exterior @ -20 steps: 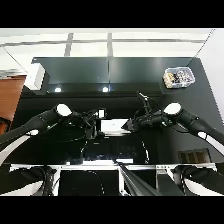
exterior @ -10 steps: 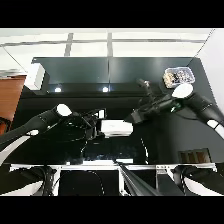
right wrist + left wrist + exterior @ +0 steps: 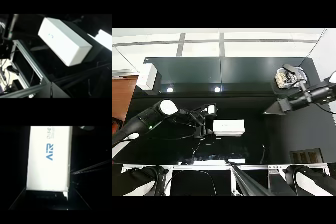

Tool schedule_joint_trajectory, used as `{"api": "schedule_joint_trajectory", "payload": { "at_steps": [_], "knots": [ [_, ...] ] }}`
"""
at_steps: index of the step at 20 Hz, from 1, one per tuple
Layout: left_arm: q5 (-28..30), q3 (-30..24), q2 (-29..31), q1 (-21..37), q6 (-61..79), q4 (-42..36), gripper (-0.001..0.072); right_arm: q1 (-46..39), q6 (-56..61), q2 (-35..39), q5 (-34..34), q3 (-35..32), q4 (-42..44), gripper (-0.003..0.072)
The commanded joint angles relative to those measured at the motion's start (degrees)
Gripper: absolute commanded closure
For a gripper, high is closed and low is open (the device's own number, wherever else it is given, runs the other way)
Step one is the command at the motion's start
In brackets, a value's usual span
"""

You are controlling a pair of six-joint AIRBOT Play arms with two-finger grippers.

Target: Fold the box and place the chain.

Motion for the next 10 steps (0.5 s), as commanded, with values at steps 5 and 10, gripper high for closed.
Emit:
{"api": "schedule_joint_trajectory", "payload": {
  "at_steps": [5, 10],
  "knots": [
    [0.68, 8.85, -2.49, -6.29, -11.58, 3.21, 0.0002, -4.72, -2.58, 0.52, -0.46, -3.41, -3.10, 0.0669],
    [0.00, 16.04, -9.86, -9.31, -19.65, 2.73, 0.0002, -4.72, -5.42, 0.52, -3.48, -4.46, -3.28, 0.0669]
  ]
}}
